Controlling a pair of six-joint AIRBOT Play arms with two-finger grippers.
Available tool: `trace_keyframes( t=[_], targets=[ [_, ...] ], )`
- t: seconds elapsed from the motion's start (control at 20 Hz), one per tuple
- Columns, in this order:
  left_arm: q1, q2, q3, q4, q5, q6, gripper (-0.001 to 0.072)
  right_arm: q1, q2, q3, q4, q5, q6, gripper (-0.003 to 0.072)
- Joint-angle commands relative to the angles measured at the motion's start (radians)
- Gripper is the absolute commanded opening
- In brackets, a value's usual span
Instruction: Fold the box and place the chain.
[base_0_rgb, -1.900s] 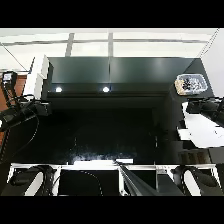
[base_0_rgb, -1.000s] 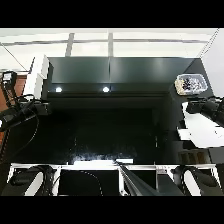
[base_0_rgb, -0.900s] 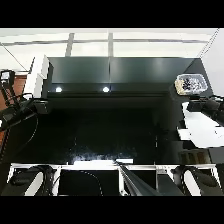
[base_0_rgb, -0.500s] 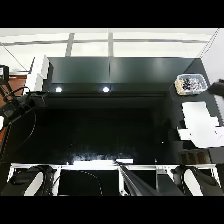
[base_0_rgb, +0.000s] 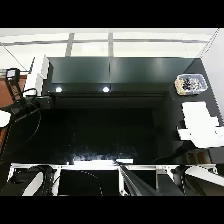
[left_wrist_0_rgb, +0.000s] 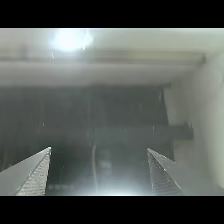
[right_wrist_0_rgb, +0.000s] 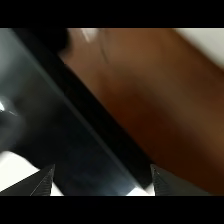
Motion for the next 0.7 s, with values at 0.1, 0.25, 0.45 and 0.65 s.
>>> trace_keyframes(
  t=[0.1,0.25,0.45,0.65],
  targets=[
    [-0.009,-0.047,0.000,0.000,-0.059,0.026,0.0709,-0.142,-0.220,0.168,-0.159,0.198,-0.013,0.0684],
    [-0.017,-0.053,0.000,-0.003,-0.060,0.026,0.0709,-0.146,-0.347,0.291,-0.135,0.364,-0.159,0.0684],
    [-0.021,-0.053,0.000,-0.046,-0.059,0.026,0.0708,-0.143,-0.432,0.333,-0.031,0.483,-0.304,0.0621],
    [-0.021,-0.053,0.000,-0.056,-0.059,0.026,0.0708,-0.127,-0.448,0.333,-0.010,0.547,-0.359,0.0473]
  ],
)
